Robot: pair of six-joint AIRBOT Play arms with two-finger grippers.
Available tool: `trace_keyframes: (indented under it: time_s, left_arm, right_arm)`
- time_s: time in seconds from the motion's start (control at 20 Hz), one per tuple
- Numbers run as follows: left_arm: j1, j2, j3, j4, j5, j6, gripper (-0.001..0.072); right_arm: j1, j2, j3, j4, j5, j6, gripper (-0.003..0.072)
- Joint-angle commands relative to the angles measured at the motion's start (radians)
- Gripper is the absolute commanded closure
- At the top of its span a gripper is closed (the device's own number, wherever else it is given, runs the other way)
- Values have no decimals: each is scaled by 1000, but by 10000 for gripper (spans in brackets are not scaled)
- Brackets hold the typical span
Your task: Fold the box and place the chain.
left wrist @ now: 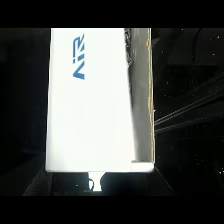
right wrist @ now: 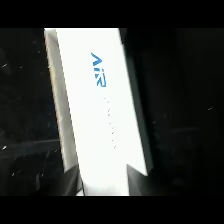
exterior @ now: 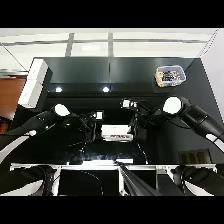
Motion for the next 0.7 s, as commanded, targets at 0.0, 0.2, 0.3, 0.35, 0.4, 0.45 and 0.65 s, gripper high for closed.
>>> trace_keyframes:
  time_s: [0.0, 0.2, 0.3, 0.35, 0.4, 0.45, 0.65]
  left_arm:
    - [1, 0, 0, 0, 0, 0, 359]
    - [1, 0, 0, 0, 0, 0, 359]
    - [1, 0, 0, 0, 0, 0, 359]
    - [1, 0, 0, 0, 0, 0, 359]
    - [1, 0, 0, 0, 0, 0, 359]
    - [1, 0, 0, 0, 0, 0, 359]
    - [1, 0, 0, 0, 0, 0, 359]
  right_arm:
    - [0, -1, 0, -17, -1, 26, 299]
    - [0, -1, 0, -23, -1, 30, 300]
    - [0, -1, 0, -23, 2, 32, 373]
    - [0, -1, 0, -23, 3, 32, 370]
    - [0, -1, 0, -23, 3, 32, 370]
    - [0, -1, 0, -23, 3, 32, 370]
    - [0, -1, 0, -23, 15, 32, 369]
